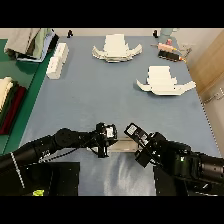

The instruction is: Fold the box.

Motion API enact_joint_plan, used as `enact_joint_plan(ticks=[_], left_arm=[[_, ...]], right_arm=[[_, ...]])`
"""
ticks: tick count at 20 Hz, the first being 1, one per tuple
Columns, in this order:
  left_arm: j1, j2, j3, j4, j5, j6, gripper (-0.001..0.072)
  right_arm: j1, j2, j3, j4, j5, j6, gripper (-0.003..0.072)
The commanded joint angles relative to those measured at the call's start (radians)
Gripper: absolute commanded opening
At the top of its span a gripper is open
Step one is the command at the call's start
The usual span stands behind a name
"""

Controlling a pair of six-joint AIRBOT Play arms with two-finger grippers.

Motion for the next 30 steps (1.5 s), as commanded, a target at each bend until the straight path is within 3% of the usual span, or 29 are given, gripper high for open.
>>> enact_joint_plan(ticks=[1,2,4,9,15,22,25,30], left_arm=[[0.0,0.0,0.0,0.0,0.0,0.0,0.0015],[0.0,0.0,0.0,0.0,0.0,0.0,0.0015],[0.0,0.001,0.0,0.0,0.0,0.0,0.0015],[0.0,0.0,0.0,0.0,0.0,0.0,0.0015],[0.0,0.0,0.0,0.0,0.0,0.0,0.0016],[0.0,0.0,0.0,0.0,0.0,0.0,0.0016],[0.0,0.0,0.0,0.0,0.0,0.0,0.0015],[0.0,0.0,0.0,0.0,0.0,0.0,0.0015]], right_arm=[[0.0,0.002,0.002,-0.022,-0.006,0.023,0.0601],[0.0,0.002,0.001,-0.021,-0.003,0.022,0.0602],[0.0,0.003,0.0,-0.02,-0.001,0.007,0.0718],[-0.093,0.084,-0.055,0.061,-0.146,-0.288,0.0719],[-0.448,0.19,-0.146,0.555,-0.227,-1.048,0.0719],[-0.848,-0.003,-0.153,1.121,-0.143,-1.87,0.0719],[-0.871,-0.063,-0.153,1.153,-0.163,-1.911,0.0718],[-0.871,-0.03,-0.151,1.092,-0.167,-1.889,0.0711]])
